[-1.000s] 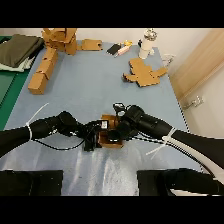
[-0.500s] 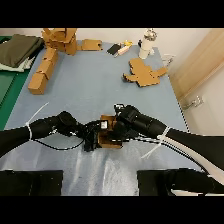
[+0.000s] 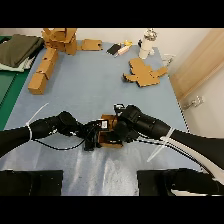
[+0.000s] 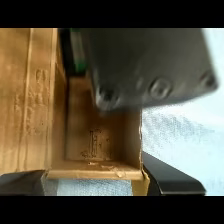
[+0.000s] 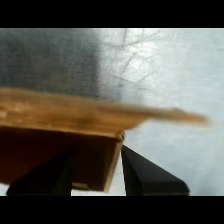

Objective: Fold the box.

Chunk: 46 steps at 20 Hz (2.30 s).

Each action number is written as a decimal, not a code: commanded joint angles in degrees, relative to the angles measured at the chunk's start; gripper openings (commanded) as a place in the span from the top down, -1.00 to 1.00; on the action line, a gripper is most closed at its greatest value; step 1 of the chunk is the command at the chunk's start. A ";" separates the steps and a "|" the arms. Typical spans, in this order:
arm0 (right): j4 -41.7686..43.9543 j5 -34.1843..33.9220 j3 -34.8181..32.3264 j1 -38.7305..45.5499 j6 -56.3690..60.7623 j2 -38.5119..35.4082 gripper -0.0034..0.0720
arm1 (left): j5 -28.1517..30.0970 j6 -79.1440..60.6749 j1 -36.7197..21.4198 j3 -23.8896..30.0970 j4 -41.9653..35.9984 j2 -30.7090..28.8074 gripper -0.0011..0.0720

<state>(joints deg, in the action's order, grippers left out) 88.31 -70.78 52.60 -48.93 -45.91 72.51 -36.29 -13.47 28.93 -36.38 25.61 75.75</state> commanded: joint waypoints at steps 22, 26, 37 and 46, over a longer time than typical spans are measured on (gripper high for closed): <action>71.30 -2.01 -2.29 43.12 -85.29 16.26 0.90 | -0.20 -0.02 0.02 -0.04 0.13 -0.02 -0.52; 69.33 -1.88 -4.52 35.69 -92.17 11.47 0.90 | -0.22 -0.02 0.02 -0.04 0.13 -0.02 -0.52; 46.69 32.63 -27.26 16.63 -95.06 -24.52 0.90 | -0.22 -0.02 0.02 -0.04 0.13 -0.02 -0.52; 22.69 35.78 -27.56 1.75 -95.14 -32.30 -0.35 | -0.22 -0.02 0.02 -0.04 0.13 -0.02 -0.52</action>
<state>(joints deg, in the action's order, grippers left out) 122.45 -35.99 25.30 -43.05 -141.03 42.35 -36.53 -13.47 28.93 -36.38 25.71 75.75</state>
